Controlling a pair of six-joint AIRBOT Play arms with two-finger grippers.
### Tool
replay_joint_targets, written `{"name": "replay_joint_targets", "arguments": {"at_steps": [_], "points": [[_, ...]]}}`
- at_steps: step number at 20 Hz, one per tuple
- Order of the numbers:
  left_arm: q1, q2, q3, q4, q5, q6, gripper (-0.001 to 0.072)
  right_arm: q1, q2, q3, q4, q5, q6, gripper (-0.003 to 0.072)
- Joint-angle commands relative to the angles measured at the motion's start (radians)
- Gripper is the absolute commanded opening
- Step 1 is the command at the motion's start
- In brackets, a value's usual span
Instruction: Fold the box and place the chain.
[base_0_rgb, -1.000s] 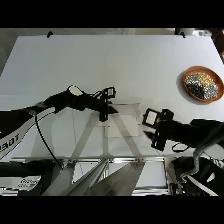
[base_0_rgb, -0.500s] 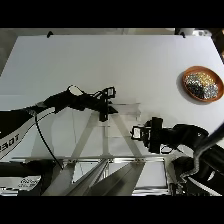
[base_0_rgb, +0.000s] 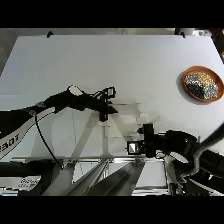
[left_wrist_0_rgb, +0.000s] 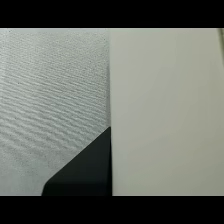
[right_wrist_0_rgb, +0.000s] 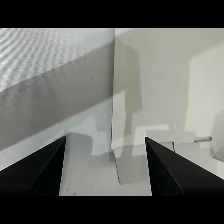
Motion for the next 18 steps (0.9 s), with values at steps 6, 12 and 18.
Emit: {"name": "replay_joint_targets", "arguments": {"at_steps": [6, 12, 18], "points": [[0.0, 0.0, 0.0, 0.0, 0.0, 0.0, 0.001, -0.092, -0.036, -0.008, 0.062, -0.032, -0.103, 0.0521], [0.0, 0.0, 0.0, 0.0, 0.0, 0.0, 0.001, -0.092, -0.113, -0.008, 0.115, -0.127, -0.126, 0.0519], [0.0, -0.001, 0.0, 0.0, 0.0, 0.0, 0.001, -0.118, -0.107, -0.002, 0.158, -0.137, -0.156, 0.0519]]}}
